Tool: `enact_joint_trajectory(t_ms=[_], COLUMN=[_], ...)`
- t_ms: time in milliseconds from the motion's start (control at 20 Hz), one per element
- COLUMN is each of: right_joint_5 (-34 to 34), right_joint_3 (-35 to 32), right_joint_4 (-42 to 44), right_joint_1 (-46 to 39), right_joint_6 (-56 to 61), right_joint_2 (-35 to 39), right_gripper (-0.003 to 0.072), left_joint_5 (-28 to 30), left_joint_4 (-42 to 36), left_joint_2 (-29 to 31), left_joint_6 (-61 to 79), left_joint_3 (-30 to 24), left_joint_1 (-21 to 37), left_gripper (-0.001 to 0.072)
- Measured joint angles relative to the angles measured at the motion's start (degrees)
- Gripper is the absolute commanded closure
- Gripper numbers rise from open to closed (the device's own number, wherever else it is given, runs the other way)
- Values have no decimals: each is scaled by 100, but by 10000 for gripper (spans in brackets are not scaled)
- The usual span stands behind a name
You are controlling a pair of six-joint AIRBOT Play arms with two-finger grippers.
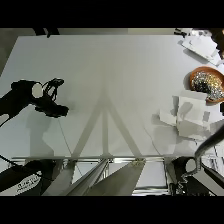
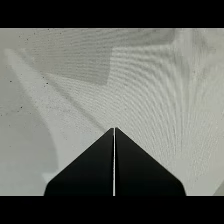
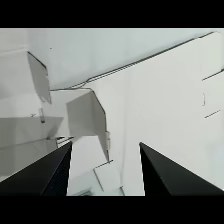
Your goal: Fold the box and place the chain.
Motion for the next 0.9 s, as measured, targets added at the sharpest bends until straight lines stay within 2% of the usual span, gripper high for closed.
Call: enact_joint_trajectory(t_ms=[50, 150, 400, 500, 700, 750, 800, 900], right_joint_5=[-2, -22, -39, 59, 337, 433, 522, 671], right_joint_3=[13, 35, 50, 50, 52, 52, 52, 52], right_joint_4=[-2, -24, 256, 352, 382, 382, 380, 393], right_joint_1=[-96, -247, -398, -424, -444, -446, -448, -448], right_joint_6=[-72, -275, -710, -811, -953, -994, -1023, -1040], right_joint_2=[-96, -317, -844, -1023, -1355, -1458, -1556, -1714], right_gripper=[199, 128, 140, 167, 407, 580, 664, 665], left_joint_5=[0, 2, 0, 2, 2, 0, 0, 2], left_joint_4=[0, -2, 0, -2, -2, 0, -2, -2], left_joint_2=[0, 0, 0, 0, 0, 0, 0, 0], left_joint_6=[2, 2, 0, 0, 2, 2, 2, 0], left_joint_3=[0, 0, 0, 0, 0, 0, 0, 0], left_joint_1=[0, 0, 0, 0, 0, 0, 0, 0], left_gripper=[695, 696, 695, 695, 695, 695, 695, 695])
